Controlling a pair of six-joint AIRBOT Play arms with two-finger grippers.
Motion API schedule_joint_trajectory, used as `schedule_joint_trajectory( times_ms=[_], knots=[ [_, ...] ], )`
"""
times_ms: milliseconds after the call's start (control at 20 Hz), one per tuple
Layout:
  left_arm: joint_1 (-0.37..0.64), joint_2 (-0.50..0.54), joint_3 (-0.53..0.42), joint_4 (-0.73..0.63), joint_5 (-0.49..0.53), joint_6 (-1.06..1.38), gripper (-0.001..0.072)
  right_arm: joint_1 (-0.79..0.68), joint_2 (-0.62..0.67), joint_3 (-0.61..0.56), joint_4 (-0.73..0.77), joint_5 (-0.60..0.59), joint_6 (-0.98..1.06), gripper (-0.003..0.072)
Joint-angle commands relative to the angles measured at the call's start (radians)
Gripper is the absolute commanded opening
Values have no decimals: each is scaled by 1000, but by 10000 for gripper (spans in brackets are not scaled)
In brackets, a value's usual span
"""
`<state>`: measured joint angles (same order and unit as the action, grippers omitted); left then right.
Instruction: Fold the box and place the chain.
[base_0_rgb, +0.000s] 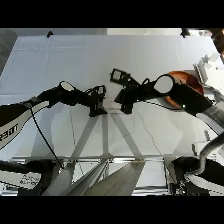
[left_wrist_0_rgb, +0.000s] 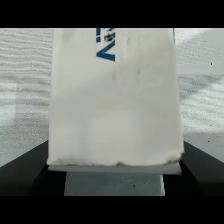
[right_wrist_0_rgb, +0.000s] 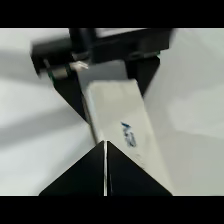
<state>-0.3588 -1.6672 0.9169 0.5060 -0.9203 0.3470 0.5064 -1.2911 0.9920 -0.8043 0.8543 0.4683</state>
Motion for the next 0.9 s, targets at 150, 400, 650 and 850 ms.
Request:
schedule_joint_trajectory(
  times_ms=[150, 400, 650, 850],
  knots=[
    [0, 1, 0, 0, 0, 0, 257, -71, -153, 0, 266, 115, 212, 8],
    [0, 1, 0, 0, 0, 0, 257, -53, -275, -7, 254, 166, 214, 7],
    [0, 1, 0, 0, 0, 0, 257, -53, -278, -7, 252, 168, 216, 7],
    [0, 1, 0, 0, 0, 0, 257, -54, -219, -7, 254, 163, 215, 7]
  ],
)
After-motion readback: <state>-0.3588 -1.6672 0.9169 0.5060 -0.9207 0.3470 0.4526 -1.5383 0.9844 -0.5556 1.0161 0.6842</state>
